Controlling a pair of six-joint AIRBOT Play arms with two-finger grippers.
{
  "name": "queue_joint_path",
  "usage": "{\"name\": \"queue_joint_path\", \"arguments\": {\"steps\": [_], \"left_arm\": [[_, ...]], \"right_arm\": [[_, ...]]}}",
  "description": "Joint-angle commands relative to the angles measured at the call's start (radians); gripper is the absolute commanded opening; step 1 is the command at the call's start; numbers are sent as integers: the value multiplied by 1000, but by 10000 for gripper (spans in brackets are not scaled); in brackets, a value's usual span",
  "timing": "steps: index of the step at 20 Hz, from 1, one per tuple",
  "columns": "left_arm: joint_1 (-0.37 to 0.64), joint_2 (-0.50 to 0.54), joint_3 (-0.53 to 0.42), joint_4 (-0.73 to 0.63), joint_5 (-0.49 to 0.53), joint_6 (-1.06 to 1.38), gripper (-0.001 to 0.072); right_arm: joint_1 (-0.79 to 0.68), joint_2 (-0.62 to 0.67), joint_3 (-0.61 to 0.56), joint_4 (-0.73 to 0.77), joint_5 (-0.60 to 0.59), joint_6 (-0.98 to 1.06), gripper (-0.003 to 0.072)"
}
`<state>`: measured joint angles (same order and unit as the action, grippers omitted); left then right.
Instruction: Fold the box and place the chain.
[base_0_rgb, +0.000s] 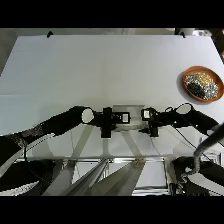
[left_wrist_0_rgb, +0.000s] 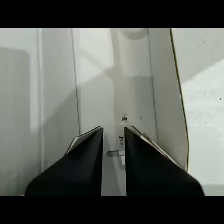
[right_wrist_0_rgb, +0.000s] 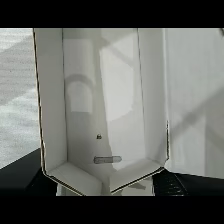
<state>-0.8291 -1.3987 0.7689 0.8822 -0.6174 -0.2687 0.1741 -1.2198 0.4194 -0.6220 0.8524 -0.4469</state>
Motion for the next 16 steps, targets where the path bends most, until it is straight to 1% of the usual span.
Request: {"name": "queue_joint_path", "arguments": {"steps": [1, 2, 4, 5, 6, 7, 11, 14, 15, 16], "left_arm": [[-2, -3, 0, -14, 12, 0, 232], [-2, -3, 0, -14, 13, 0, 335], [-2, -7, 0, -15, 17, 1, 375], [-3, -12, 0, -16, 20, 1, 450], [-5, -16, 0, -25, 24, 1, 493], [-8, -20, 0, -30, 31, 1, 511], [-21, -26, 0, -37, 60, 8, 512], [-21, -26, 0, -37, 60, 8, 513], [-21, -26, 0, -37, 59, 8, 509], [-21, -24, 0, -37, 56, 7, 483]], "right_arm": [[0, 0, 1, 0, 0, 1, 408], [0, 0, 1, 0, 0, 1, 408], [0, 0, 1, 0, 0, 1, 408], [0, 0, 1, 0, 0, 1, 408], [0, 0, 1, 0, 0, 1, 408], [0, 0, 1, 0, 0, 1, 408], [0, 0, 1, 1, 0, 1, 408], [0, 0, 1, 0, 0, 1, 408], [0, 0, 1, 0, 0, 1, 408], [0, 0, 1, 0, 0, 0, 408]]}}
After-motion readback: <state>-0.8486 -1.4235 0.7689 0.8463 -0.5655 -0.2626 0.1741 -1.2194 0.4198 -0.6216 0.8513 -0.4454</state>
